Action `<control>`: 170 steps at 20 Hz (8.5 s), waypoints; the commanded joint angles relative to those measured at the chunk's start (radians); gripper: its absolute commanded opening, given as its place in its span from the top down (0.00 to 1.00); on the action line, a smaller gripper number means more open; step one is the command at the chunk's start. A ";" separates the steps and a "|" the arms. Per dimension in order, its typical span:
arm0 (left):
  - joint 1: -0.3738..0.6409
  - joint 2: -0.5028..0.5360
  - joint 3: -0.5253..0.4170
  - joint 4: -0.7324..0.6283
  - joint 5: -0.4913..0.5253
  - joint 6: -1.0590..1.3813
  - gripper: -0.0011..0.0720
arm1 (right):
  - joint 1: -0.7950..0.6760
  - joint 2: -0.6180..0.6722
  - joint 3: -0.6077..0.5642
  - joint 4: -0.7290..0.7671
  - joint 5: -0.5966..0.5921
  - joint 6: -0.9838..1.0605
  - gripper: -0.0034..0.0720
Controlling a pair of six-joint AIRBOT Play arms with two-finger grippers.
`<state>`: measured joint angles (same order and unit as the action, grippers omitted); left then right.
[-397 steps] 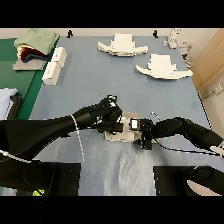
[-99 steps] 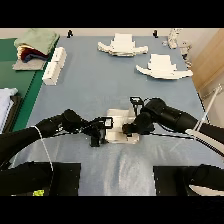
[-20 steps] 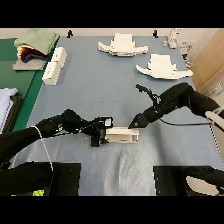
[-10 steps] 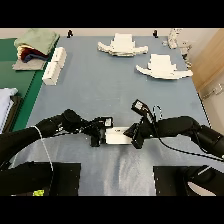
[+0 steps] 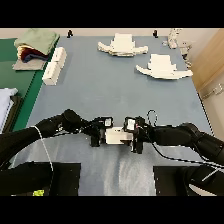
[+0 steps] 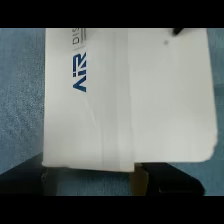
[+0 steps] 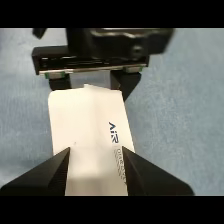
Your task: Fold the box.
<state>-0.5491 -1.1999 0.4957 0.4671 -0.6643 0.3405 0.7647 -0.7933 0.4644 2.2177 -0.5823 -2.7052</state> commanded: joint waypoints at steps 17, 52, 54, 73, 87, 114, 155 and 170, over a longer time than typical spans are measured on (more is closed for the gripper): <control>0.000 0.000 0.001 0.000 0.000 0.000 0.35 | 0.017 -0.037 0.011 -0.125 0.045 -0.177 0.27; 0.000 0.000 0.001 0.000 0.000 0.000 0.35 | 0.016 0.014 0.024 -0.020 0.006 -0.146 0.27; 0.000 0.000 0.001 0.000 0.000 0.000 0.35 | 0.014 0.050 0.023 0.003 0.011 0.020 0.29; 0.000 0.000 0.001 0.000 0.000 0.000 0.35 | 0.165 0.008 -0.278 0.160 0.521 0.619 0.95; 0.000 0.000 0.001 0.000 0.000 0.000 0.35 | 0.164 0.117 -0.277 0.089 0.577 0.617 0.95; 0.000 0.000 0.001 0.000 0.000 0.000 0.35 | -0.505 -0.534 0.672 -0.628 -0.561 1.262 0.93; 0.970 -0.297 0.527 0.382 0.063 -0.903 0.35 | -0.505 -0.534 0.672 -0.628 -0.563 1.262 0.93; 0.952 -0.533 0.820 0.385 0.072 -0.902 0.35 | -0.505 -0.534 0.672 -0.628 -0.564 1.262 0.93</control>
<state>0.4030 -1.7195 1.3006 0.8524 -0.5983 -0.5770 0.2596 -1.3266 1.1355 1.5890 -1.1465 -1.4441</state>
